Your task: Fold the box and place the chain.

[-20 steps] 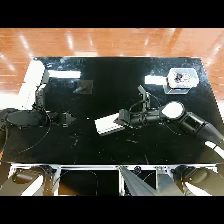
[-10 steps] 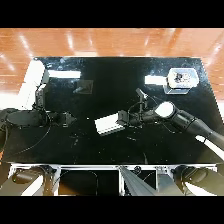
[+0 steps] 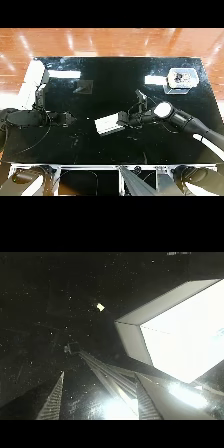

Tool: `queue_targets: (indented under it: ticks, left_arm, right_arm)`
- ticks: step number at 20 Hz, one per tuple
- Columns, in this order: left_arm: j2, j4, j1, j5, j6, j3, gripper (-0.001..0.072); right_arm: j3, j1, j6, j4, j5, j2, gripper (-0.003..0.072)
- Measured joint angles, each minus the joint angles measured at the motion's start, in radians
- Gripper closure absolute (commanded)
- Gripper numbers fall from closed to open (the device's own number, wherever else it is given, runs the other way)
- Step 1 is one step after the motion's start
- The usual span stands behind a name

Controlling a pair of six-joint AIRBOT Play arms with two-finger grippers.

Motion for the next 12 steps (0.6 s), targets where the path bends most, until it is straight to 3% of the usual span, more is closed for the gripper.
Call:
queue_targets:
  ticks: [12]
  left_arm:
    - [0.000, -0.014, 0.000, 0.000, 0.000, 0.000, 0.0161]
  right_arm:
    - [0.001, 0.000, -0.010, -0.002, 0.006, -0.030, 0.0658]
